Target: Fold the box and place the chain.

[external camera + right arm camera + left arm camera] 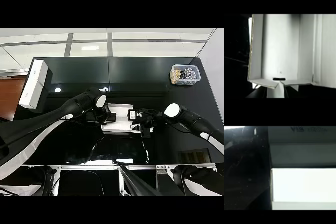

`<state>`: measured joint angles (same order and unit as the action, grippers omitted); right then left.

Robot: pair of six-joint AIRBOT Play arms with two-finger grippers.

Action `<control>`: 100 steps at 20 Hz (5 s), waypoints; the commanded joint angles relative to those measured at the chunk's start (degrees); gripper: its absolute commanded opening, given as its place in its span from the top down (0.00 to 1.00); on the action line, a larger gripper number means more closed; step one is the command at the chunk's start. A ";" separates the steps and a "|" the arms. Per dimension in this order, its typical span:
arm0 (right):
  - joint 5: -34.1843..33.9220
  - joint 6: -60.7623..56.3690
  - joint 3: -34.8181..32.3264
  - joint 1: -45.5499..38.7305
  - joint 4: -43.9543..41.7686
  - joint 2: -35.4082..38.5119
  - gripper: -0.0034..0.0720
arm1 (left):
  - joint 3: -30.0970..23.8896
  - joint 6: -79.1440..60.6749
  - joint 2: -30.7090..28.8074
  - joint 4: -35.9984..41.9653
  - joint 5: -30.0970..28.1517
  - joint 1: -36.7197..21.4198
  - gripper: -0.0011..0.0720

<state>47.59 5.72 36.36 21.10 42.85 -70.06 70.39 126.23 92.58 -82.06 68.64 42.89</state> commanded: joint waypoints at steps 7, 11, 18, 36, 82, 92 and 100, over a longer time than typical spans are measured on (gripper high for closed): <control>-3.72 0.04 -0.37 1.79 -11.13 -3.45 0.64 | 0.04 -0.02 0.02 0.31 -0.02 -0.02 0.95; -3.67 0.02 -0.37 1.79 -11.13 -3.45 0.64 | 0.04 -0.02 0.02 0.52 0.00 -0.02 0.95; -2.58 -3.26 -0.37 1.77 -10.71 -3.41 0.63 | 0.04 -0.02 0.02 0.52 0.00 -0.02 0.95; 19.26 -62.79 -7.45 -38.95 -6.67 -2.95 0.94 | 0.04 0.00 0.02 0.48 -0.46 -0.04 0.95; 16.35 -133.26 22.08 19.02 41.53 -12.55 0.53 | 0.04 0.00 0.02 0.44 0.63 -0.04 0.95; 16.04 -136.08 22.14 18.84 40.63 -12.61 0.94 | 0.04 0.00 0.02 0.44 0.57 -0.04 0.95; 14.62 -135.95 22.14 18.86 40.30 -12.70 0.59 | 0.04 0.00 0.02 0.46 0.50 -0.04 0.95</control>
<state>62.76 -130.15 58.43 39.94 83.31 -82.67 70.39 126.19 92.58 -81.80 69.34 42.89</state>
